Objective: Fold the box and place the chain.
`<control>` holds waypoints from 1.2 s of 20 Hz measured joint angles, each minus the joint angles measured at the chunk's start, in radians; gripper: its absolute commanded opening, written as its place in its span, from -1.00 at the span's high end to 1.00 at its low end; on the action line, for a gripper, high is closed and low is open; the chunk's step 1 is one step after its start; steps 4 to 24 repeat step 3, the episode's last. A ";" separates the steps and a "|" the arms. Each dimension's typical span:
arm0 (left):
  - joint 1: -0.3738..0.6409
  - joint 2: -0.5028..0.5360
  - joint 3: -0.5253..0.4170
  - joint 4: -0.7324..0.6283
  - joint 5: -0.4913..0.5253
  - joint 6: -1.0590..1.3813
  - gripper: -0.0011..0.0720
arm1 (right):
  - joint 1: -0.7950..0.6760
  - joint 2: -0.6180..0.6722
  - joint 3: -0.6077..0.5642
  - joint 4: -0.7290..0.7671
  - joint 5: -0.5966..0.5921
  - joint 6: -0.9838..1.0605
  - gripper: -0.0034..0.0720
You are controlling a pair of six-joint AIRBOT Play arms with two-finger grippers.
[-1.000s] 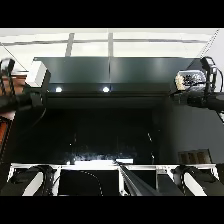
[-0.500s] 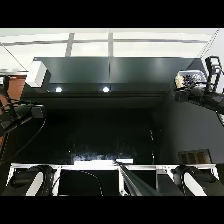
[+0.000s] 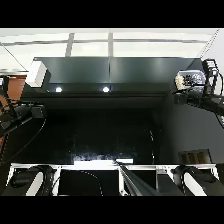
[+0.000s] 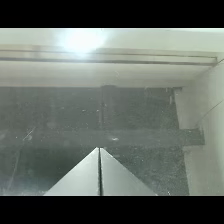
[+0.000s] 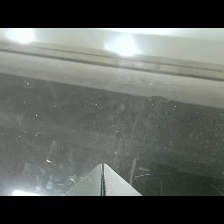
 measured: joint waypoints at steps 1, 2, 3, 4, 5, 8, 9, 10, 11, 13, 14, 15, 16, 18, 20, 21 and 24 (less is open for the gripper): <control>0.000 0.000 0.000 0.000 0.000 0.000 0.90 | 0.000 0.000 0.000 0.000 0.002 0.000 0.89; 0.000 0.000 0.000 0.000 0.001 0.000 0.90 | 0.000 0.000 0.000 0.000 0.002 0.000 0.89; 0.000 0.000 0.000 0.000 0.001 0.000 0.90 | 0.000 0.000 0.000 0.000 0.002 0.000 0.89; 0.000 0.000 0.000 0.000 0.001 0.000 0.90 | 0.000 0.000 0.000 0.000 0.002 0.000 0.89; 0.000 0.000 0.000 0.000 0.001 0.000 0.90 | 0.000 0.000 0.000 0.000 0.002 0.000 0.89; 0.000 0.000 0.000 0.000 0.001 0.000 0.90 | 0.000 0.000 0.000 0.000 0.002 0.000 0.89; 0.000 0.000 0.000 0.000 0.001 0.000 0.90 | 0.000 0.000 0.000 0.000 0.002 0.000 0.89; 0.000 0.000 0.000 0.000 0.001 0.000 0.90 | 0.000 0.000 0.000 0.000 0.002 0.000 0.89; 0.000 0.000 0.000 0.000 0.001 0.000 0.90 | 0.000 0.000 0.000 0.000 0.002 0.000 0.89; 0.000 0.000 0.000 0.000 0.001 0.000 0.90 | 0.000 0.000 0.000 0.000 0.002 0.000 0.89; 0.000 0.000 0.000 0.000 0.001 0.000 0.90 | 0.000 0.000 0.000 0.000 0.002 0.000 0.89; 0.000 0.000 0.000 0.000 0.001 0.000 0.90 | 0.000 0.000 0.000 0.000 0.002 0.000 0.89; 0.000 0.000 0.000 0.000 0.001 0.000 0.90 | 0.000 0.000 0.000 0.000 0.002 0.000 0.89; 0.000 0.000 0.000 0.000 0.001 0.000 0.90 | 0.000 0.000 0.000 0.000 0.002 0.000 0.89; 0.000 0.000 0.000 0.000 0.001 0.000 0.90 | 0.000 0.000 0.000 0.000 0.002 0.000 0.89; 0.000 0.000 0.000 0.000 0.001 0.000 0.90 | 0.000 0.000 0.000 0.000 0.002 0.000 0.89; 0.000 0.000 0.000 0.000 0.001 0.000 0.90 | 0.000 0.000 0.000 0.000 0.002 0.000 0.89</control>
